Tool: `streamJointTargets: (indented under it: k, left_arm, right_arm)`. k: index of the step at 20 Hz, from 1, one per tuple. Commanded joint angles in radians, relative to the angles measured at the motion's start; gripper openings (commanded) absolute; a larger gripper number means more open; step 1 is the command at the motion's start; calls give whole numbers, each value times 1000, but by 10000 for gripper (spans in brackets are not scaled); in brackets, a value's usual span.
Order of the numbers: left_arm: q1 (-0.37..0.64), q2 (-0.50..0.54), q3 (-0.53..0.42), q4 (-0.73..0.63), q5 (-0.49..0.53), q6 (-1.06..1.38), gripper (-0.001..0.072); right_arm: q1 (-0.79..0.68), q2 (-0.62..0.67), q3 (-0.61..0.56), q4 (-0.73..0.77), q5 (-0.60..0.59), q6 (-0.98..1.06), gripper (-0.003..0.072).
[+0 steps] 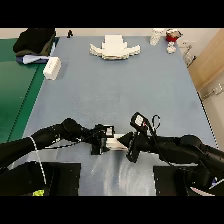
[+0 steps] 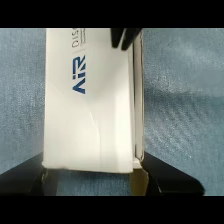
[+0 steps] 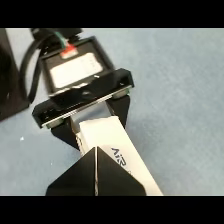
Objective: Fold the box.
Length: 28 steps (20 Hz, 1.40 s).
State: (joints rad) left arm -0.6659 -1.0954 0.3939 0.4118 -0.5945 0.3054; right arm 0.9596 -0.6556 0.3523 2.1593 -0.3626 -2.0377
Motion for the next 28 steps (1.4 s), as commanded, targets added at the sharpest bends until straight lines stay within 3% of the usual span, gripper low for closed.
streamJointTargets:
  k: [1,8,28]
  left_arm:
    - [0,0,1,0,0,0,526]
    - [0,0,1,0,0,0,526]
    - [0,-1,1,0,0,0,526]
  right_arm:
    - [34,2,-84,29,166,184,16]
    - [90,-32,-150,19,225,208,16]
    - [90,-89,-163,6,226,208,17]
